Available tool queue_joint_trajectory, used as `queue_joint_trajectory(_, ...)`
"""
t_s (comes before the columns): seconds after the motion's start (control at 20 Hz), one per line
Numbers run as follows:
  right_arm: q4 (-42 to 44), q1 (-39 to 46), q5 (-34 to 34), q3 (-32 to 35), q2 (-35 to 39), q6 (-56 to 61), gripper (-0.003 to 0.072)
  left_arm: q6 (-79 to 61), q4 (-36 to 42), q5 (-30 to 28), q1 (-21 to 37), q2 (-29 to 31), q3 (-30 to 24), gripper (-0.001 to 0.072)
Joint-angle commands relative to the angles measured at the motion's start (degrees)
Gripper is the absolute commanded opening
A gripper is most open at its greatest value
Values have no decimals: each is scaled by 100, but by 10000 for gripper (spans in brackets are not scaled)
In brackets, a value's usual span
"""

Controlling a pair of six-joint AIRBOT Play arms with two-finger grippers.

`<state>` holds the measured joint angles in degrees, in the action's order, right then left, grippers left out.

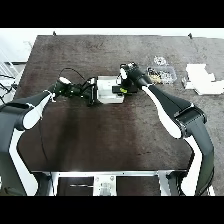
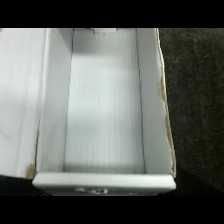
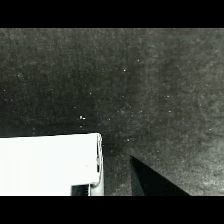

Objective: Fold the box and place the chain.

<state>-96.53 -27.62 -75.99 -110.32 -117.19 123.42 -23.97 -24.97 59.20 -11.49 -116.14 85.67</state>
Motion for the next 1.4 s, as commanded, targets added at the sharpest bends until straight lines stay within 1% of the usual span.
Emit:
queue_joint_trajectory(0.0,26,-4,13,-4,76,-37,304,-2,-4,-4,-7,0,-2,421)
queue_joint_trajectory(0.05,26,-4,11,-4,118,-57,305,-2,-4,-2,-7,0,-2,421)
queue_joint_trajectory(0.1,28,-4,9,-4,164,-68,325,-2,-7,-2,-7,0,-2,421)
queue_joint_trajectory(0.15,31,-4,9,-4,208,-72,397,-2,-4,-4,-7,0,-2,421)
queue_joint_trajectory(0.2,44,-4,9,-4,254,-109,445,-2,-4,-4,-7,0,-2,421)
queue_joint_trajectory(0.35,52,-7,2,-4,361,-118,451,-2,-4,-4,-7,0,-2,421)
queue_joint_trajectory(0.5,197,-11,2,-4,450,-297,454,-2,-4,-2,-7,0,-2,421)
queue_joint_trajectory(0.85,192,-13,-55,-2,673,-715,454,-4,-4,-4,-7,0,-2,421)
queue_joint_trajectory(1.0,24,-7,57,-2,984,-1023,455,-2,-4,-4,-7,0,-2,421)
queue_joint_trajectory(1.1,-356,44,142,-2,1261,-1167,454,-4,-4,-7,-7,0,-2,422)
queue_joint_trajectory(1.2,-774,229,216,-2,1488,-1397,454,-4,-4,-7,-7,0,-2,421)
queue_joint_trajectory(1.35,-866,903,398,0,1587,-1882,453,-4,-2,-7,-7,0,-2,421)
